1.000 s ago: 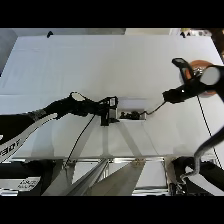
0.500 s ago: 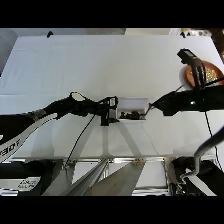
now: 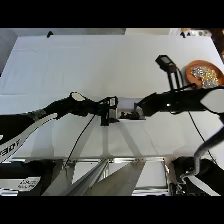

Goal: Fold the box and place the chain.

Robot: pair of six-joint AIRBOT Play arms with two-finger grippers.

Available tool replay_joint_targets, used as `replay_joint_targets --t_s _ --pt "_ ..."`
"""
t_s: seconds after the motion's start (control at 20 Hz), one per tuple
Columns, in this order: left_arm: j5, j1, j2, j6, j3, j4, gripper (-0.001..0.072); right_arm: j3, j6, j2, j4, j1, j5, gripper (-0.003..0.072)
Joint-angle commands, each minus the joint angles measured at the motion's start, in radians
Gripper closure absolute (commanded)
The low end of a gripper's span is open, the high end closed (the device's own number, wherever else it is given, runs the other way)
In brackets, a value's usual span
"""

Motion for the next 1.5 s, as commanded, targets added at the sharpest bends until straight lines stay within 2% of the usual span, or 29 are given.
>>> replay_joint_targets --t_s 0.0,0.1,0.2,0.25,0.4,0.5,0.55,0.65,0.8,0.85,0.9,0.95,1.2,1.45 --pt "0.000 0.000 0.000 0.000 0.000 0.000 0.0574 -0.046 0.002 -0.103 -0.015 0.010 -0.050 0.0670" --pt "0.000 0.000 0.000 0.000 0.000 0.000 0.0574 -0.051 -0.019 -0.163 -0.018 0.010 -0.018 0.0657" --pt "0.000 0.000 0.000 0.000 0.000 0.000 0.0574 -0.050 -0.020 -0.179 -0.019 0.010 -0.002 0.0478" --pt "0.000 0.000 0.000 0.000 0.000 0.000 0.0574 -0.042 -0.020 -0.172 -0.021 0.008 0.010 0.0464" --pt "0.000 0.000 0.000 0.000 0.000 0.000 0.0574 0.018 -0.021 -0.127 -0.055 -0.025 0.076 0.0467" --pt "0.000 0.000 0.000 0.000 0.000 0.000 0.0574 0.058 -0.008 -0.085 -0.167 -0.073 0.126 0.0475" --pt "0.000 0.000 0.000 0.000 0.000 0.000 0.0574 0.061 0.000 -0.068 -0.220 -0.105 0.134 0.0515" --pt "0.000 0.000 0.000 0.000 0.000 0.000 0.0574 0.060 0.046 -0.059 -0.326 -0.177 0.128 0.0517" --pt "0.000 0.000 0.000 0.000 0.000 0.000 0.0574 0.037 0.049 -0.089 -0.396 -0.262 0.072 0.0504" --pt "0.000 0.000 0.000 0.000 0.000 0.000 0.0574 0.021 0.049 -0.110 -0.397 -0.282 0.045 0.0471" --pt "0.000 0.000 0.000 0.000 0.000 0.000 0.0574 0.003 0.051 -0.137 -0.397 -0.294 0.010 0.0387" --pt "0.000 0.000 0.000 0.000 0.000 0.000 0.0574 -0.020 0.051 -0.171 -0.403 -0.296 -0.034 0.0337" --pt "0.000 0.000 0.000 0.000 0.000 0.000 0.0574 -0.044 0.098 -0.377 -0.431 -0.296 -0.116 0.0348" --pt "0.000 0.000 0.000 0.000 0.000 0.000 0.0574 -0.044 0.097 -0.450 -0.433 -0.295 -0.186 0.0348"
